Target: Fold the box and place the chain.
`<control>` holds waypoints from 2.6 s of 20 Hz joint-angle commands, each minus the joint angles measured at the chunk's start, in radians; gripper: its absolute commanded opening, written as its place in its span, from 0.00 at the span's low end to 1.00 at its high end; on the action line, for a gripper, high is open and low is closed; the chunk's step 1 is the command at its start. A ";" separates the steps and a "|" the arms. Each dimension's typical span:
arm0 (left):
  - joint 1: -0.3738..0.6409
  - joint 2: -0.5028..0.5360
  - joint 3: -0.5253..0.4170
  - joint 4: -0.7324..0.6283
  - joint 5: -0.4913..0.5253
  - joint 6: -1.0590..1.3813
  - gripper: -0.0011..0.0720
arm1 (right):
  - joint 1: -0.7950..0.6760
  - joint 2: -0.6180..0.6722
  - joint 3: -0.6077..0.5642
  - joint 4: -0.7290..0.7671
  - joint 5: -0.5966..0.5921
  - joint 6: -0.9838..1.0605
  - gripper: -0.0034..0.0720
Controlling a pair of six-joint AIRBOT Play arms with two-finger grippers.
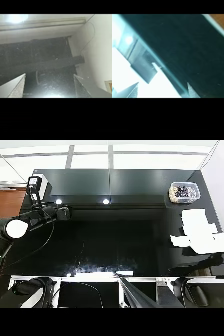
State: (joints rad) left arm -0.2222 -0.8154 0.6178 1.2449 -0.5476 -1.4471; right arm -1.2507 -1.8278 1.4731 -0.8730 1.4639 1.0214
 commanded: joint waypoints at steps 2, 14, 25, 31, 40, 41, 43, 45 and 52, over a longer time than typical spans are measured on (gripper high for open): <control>0.000 0.000 0.001 0.000 0.005 0.000 0.98 | 0.043 -0.035 0.031 -0.069 0.082 -0.050 0.87; 0.000 0.000 0.001 -0.005 0.024 0.001 0.98 | 0.107 0.027 0.016 -0.057 0.126 -0.086 0.06; 0.000 0.000 0.001 -0.004 0.024 0.001 0.98 | 0.381 0.426 -0.551 0.197 -0.028 -0.005 0.06; 0.000 -0.001 0.000 -0.007 0.024 0.000 0.98 | 0.704 0.763 -0.805 0.454 -0.296 0.056 0.06; -0.002 -0.008 -0.002 -0.108 0.015 0.000 0.98 | 1.059 1.054 -1.144 0.845 -0.534 -0.589 0.06; -0.002 -0.015 -0.002 -0.133 0.013 0.000 0.98 | 1.074 1.054 -1.173 0.844 -0.572 -0.621 0.06; -0.002 -0.041 -0.002 -0.190 -0.002 0.000 0.98 | 1.090 1.054 -1.214 0.839 -0.603 -0.669 0.06; -0.002 -0.075 -0.002 -0.237 -0.039 0.001 0.98 | 1.091 1.054 -1.236 0.829 -0.600 -0.690 0.06; -0.076 -0.170 -0.001 -0.289 -0.103 0.001 0.98 | 1.091 1.054 -1.238 0.705 -0.614 -0.691 0.06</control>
State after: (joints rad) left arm -0.2584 -0.9535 0.6167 0.9794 -0.6312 -1.4467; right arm -0.1631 -0.7753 0.2409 -0.1253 0.8555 0.3447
